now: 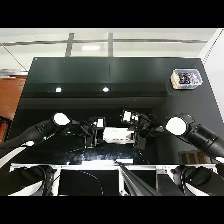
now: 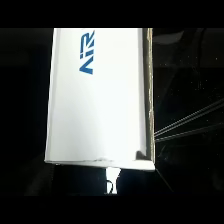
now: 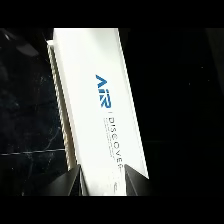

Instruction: Fold the box and place the chain.

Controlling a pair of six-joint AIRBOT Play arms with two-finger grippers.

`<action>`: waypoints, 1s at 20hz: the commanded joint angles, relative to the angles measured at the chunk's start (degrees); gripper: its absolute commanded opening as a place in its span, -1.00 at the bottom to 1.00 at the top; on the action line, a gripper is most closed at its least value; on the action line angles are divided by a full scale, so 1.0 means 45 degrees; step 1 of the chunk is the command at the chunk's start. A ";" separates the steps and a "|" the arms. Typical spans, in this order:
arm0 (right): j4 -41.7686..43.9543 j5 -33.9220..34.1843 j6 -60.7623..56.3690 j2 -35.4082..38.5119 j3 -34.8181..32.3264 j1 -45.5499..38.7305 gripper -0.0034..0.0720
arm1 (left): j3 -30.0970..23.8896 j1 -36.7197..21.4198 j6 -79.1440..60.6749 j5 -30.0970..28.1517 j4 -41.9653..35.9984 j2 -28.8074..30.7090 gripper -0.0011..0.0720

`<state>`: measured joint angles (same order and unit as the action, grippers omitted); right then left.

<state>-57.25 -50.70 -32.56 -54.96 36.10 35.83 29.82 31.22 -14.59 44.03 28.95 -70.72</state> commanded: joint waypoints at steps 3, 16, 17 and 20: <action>0.0010 0.0233 0.0000 -0.0049 0.0000 0.0000 -0.08 | 0.0005 0.0010 0.0005 -0.0005 0.0000 -0.0010 -0.03; 0.0044 -0.0296 0.0000 -0.0083 0.0000 0.0000 -0.08 | 0.0005 0.0010 0.0010 -0.0005 0.0000 -0.0010 -0.03; 0.0044 -0.0398 0.0000 -0.0083 0.0000 0.0000 -0.08 | 0.0005 0.0010 0.0010 -0.0005 0.0000 -0.0010 -0.03; 0.0044 -0.0432 0.0000 -0.0083 0.0000 0.0000 -0.08 | 0.0005 0.0010 0.0010 -0.0005 0.0000 -0.0010 -0.03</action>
<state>-57.06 -51.86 -32.53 -55.31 36.10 35.83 29.82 31.22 -14.59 44.05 28.95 -70.72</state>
